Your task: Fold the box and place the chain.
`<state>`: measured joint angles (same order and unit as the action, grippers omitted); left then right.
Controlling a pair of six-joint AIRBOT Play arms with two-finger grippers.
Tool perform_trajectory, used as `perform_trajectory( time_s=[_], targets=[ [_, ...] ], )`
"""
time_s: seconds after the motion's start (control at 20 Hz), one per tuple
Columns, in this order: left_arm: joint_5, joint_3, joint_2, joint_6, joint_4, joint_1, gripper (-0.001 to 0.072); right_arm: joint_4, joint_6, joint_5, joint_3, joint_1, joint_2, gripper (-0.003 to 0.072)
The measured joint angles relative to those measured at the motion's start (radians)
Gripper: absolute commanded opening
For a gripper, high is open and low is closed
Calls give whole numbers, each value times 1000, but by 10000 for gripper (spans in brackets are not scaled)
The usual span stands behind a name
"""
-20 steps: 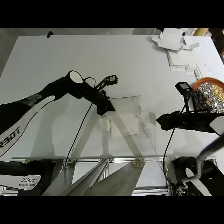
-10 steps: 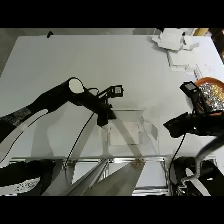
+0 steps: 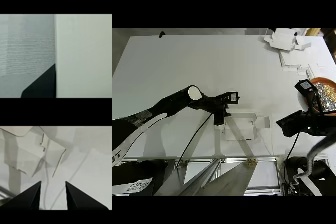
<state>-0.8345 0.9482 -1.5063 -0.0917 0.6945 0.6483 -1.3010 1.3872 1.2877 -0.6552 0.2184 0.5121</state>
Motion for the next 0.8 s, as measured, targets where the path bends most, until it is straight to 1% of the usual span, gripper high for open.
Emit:
perform_trajectory(
  time_s=[0.25,0.8],
  targets=[
    [7,0,-42,35,-17,1,10,0,-4,-40,0,0,0,339],
    [12,0,-54,43,-16,1,12,-1,-43,-71,0,0,0,339]
  ],
)
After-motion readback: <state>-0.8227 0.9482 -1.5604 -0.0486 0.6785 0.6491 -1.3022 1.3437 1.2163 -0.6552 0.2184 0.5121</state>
